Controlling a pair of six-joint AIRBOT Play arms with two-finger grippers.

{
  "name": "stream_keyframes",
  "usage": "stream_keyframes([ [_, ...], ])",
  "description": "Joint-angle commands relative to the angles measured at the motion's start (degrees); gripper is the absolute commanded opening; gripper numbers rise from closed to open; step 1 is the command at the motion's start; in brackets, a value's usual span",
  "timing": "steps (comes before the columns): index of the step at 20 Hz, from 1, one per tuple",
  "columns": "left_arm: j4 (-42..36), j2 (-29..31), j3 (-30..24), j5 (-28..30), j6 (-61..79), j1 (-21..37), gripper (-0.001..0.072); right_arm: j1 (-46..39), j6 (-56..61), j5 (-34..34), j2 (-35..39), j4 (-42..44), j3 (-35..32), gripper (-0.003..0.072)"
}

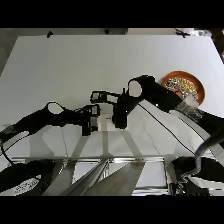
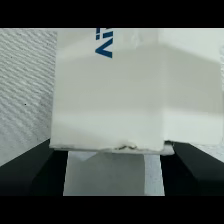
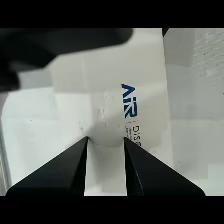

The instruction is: Fold the box and place the chain.

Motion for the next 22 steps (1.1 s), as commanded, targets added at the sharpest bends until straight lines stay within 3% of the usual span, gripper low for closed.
stream_keyframes([
  [1,0.0,0.0,0.0,-0.1,0.0,0.0,0.0087,0.1,0.2,0.0,-0.1,-0.5,0.0,0.0219],
  [3,0.0,0.0,0.0,-0.1,0.1,0.0,0.0087,0.2,0.2,0.2,-0.1,0.5,0.0,0.0232],
  [7,0.0,0.0,0.0,-0.1,0.0,0.0,0.0087,1.6,0.1,0.1,-0.2,1.4,0.0,0.0394],
  [11,0.0,0.0,0.0,-0.1,0.0,0.0,0.0087,2.4,0.0,0.0,-0.2,1.1,0.0,0.0397],
  [13,0.0,0.0,0.0,-0.1,0.0,0.0,0.0087,2.4,0.4,-0.3,-0.2,0.6,0.0,0.0328],
  [17,0.0,0.0,0.0,-0.1,0.0,0.0,0.0087,2.4,1.6,-1.2,-0.2,-0.9,0.0,0.0319],
  [21,0.0,0.0,0.0,-0.1,0.1,0.0,0.0087,2.4,1.7,-2.5,-0.2,-1.6,0.0,0.0363],
  [22,0.0,0.0,0.0,-0.1,0.0,0.0,0.0087,2.4,1.7,-3.1,-0.2,-2.8,0.0,0.0414],
])
